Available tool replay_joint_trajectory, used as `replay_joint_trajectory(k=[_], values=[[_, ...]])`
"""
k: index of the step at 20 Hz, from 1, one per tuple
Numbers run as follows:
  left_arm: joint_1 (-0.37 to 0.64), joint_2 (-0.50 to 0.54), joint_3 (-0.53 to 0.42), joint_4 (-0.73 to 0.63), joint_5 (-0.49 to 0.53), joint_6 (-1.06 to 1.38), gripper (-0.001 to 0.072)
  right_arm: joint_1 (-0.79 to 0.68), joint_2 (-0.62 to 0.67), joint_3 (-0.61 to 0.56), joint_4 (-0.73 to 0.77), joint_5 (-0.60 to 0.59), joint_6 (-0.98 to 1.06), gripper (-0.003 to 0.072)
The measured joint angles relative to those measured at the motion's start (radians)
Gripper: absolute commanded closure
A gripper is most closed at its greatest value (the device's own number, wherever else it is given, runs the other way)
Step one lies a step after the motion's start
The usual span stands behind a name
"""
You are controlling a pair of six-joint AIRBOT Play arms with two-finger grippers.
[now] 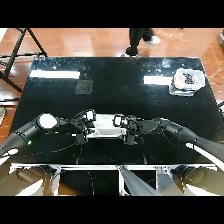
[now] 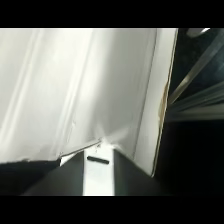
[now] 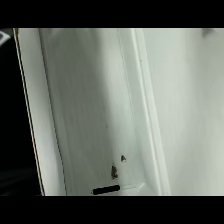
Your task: Fold the box and place the chain.
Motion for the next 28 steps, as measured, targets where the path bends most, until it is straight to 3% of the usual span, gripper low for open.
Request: replay_joint_trajectory(k=[11,12,13,14,17,19,21,22,23,25,26,28], values=[[-0.001,-0.068,0.001,-0.110,0.011,0.024,0.0502,0.000,0.000,0.000,0.000,0.000,0.000,0.0449],[-0.001,-0.069,0.001,-0.111,0.011,0.025,0.0475,0.000,0.000,0.000,0.000,0.000,0.000,0.0450],[-0.001,-0.071,0.001,-0.113,0.011,0.026,0.0360,0.000,0.000,0.000,0.000,0.000,0.000,0.0449],[-0.001,-0.072,0.001,-0.114,0.010,0.026,0.0301,0.000,0.000,0.000,0.000,0.000,0.000,0.0449],[-0.001,-0.074,0.001,-0.114,0.009,0.028,0.0305,0.000,0.000,0.000,0.000,0.000,0.000,0.0449],[-0.001,-0.075,0.001,-0.113,0.010,0.028,0.0404,0.000,0.000,0.000,0.000,0.000,0.000,0.0449],[-0.001,-0.075,0.001,-0.113,0.009,0.029,0.0162,0.000,0.000,0.000,0.000,0.000,0.000,0.0449],[-0.001,-0.075,0.001,-0.113,0.010,0.030,0.0135,0.000,0.000,0.000,0.000,0.000,0.000,0.0449],[-0.001,-0.075,0.001,-0.113,0.011,0.029,0.0169,0.000,0.000,0.000,0.000,0.000,0.000,0.0449],[0.000,-0.075,0.001,-0.113,0.011,0.029,0.0487,0.000,0.000,0.000,0.000,0.000,0.000,0.0449],[-0.001,-0.075,0.002,-0.114,0.007,0.029,0.0685,0.000,0.000,0.000,0.000,0.000,0.000,0.0449],[0.003,-0.067,0.008,-0.109,-0.007,0.025,0.0689,0.000,0.000,0.000,0.000,0.000,0.000,0.0449]])
